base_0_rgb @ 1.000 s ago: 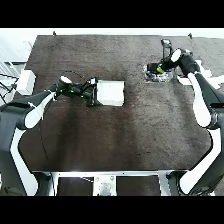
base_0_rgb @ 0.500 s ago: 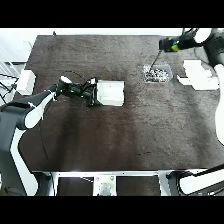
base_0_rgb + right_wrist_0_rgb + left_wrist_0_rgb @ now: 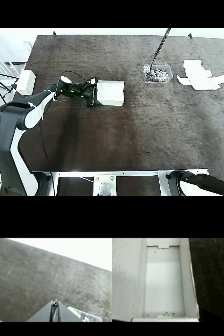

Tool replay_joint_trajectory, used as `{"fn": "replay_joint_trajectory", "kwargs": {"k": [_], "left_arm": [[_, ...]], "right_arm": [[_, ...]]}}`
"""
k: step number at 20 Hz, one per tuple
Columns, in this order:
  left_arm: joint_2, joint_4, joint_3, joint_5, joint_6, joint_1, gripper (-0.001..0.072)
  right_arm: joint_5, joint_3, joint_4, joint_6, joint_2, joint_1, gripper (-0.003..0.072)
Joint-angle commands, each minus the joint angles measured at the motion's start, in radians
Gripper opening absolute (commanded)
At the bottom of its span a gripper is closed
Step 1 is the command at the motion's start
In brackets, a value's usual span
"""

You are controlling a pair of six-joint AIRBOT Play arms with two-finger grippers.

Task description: Fold the box and place the chain.

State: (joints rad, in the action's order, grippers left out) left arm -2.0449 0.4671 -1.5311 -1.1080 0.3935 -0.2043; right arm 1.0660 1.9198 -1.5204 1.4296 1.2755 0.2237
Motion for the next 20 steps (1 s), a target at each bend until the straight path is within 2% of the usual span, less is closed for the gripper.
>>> {"fn": "replay_joint_trajectory", "kwargs": {"k": [1,4,9,15,20], "left_arm": [[0.000,0.000,0.000,0.000,0.000,0.001,0.0476],[0.000,0.000,0.000,0.000,0.000,0.001,0.0476],[0.000,0.000,0.000,0.000,0.000,0.001,0.0476],[0.000,0.000,0.000,0.000,0.000,0.001,0.0476],[0.000,0.000,0.000,0.000,0.000,0.000,0.0476]], "right_arm": [[0.130,0.000,-0.021,-0.043,-0.054,0.095,0.0014],[0.191,-0.024,-0.021,-0.055,-0.054,0.185,0.0014],[0.182,-0.129,-0.006,-0.054,-0.053,0.298,0.0014],[-0.070,-0.354,0.039,-0.023,-0.031,0.343,0.0014],[-0.187,-0.434,0.126,-0.016,0.087,0.343,0.0013]]}}
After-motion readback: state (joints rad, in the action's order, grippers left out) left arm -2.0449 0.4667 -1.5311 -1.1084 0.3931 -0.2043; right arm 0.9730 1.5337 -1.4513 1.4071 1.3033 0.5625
